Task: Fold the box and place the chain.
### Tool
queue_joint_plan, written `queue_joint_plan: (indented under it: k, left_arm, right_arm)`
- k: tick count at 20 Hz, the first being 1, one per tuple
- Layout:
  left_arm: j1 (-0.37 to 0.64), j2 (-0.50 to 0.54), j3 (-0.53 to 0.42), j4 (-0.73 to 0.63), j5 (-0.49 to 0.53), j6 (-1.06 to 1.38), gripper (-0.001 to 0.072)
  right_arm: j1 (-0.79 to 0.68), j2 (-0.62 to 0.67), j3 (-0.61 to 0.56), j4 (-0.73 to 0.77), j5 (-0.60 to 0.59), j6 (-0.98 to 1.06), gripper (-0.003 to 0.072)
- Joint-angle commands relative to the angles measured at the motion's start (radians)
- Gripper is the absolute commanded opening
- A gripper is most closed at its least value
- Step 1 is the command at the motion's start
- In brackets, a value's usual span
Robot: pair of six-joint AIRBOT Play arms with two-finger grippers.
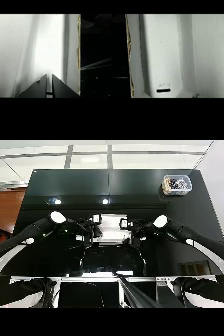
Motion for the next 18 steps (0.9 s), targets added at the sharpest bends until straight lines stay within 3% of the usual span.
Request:
queue_joint_plan:
  k: [1,2,3,5,6,7,8,12,15,16,18]
  left_arm:
    - [-0.005,-0.001,0.001,-0.008,0.014,-0.006,0.0382]
    - [-0.004,0.001,0.001,-0.005,0.012,-0.024,0.0455]
    - [-0.002,0.009,0.002,0.012,0.012,-0.033,0.0203]
    - [-0.001,0.031,0.002,0.046,0.008,-0.051,0.0299]
    - [0.005,0.046,0.002,0.068,0.0,-0.065,0.015]
    - [0.016,0.066,0.004,0.104,-0.022,-0.071,0.0066]
    - [0.036,0.098,0.008,0.164,-0.056,-0.082,0.0027]
    - [0.182,0.249,0.007,0.391,-0.079,-0.558,0.0027]
    - [0.361,0.259,0.002,0.521,-0.126,-1.14,0.0027]
    - [0.433,0.239,-0.006,0.507,-0.162,-1.278,0.0027]
    - [0.57,0.154,-0.01,0.355,-0.316,-1.372,0.0028]
  right_arm:
    - [0.0,0.0,0.0,0.0,0.0,0.0,0.0248]
    - [0.0,0.0,0.0,0.0,0.0,0.0,0.0248]
    - [0.0,0.0,0.0,0.0,0.0,0.0,0.0248]
    - [0.0,0.0,0.0,0.0,0.0,0.0,0.0247]
    - [0.0,0.0,0.0,0.0,0.0,0.0,0.0247]
    - [0.0,0.0,0.0,0.0,0.0,0.0,0.0248]
    - [0.0,0.0,0.0,0.0,0.0,0.0,0.0248]
    - [0.0,0.0,0.0,0.0,0.0,0.0,0.0248]
    - [0.0,0.0,0.0,0.0,0.0,0.0,0.0248]
    - [0.0,0.0,0.0,0.0,0.0,0.0,0.0247]
    - [0.0,0.0,0.0,0.0,0.0,0.0,0.0247]
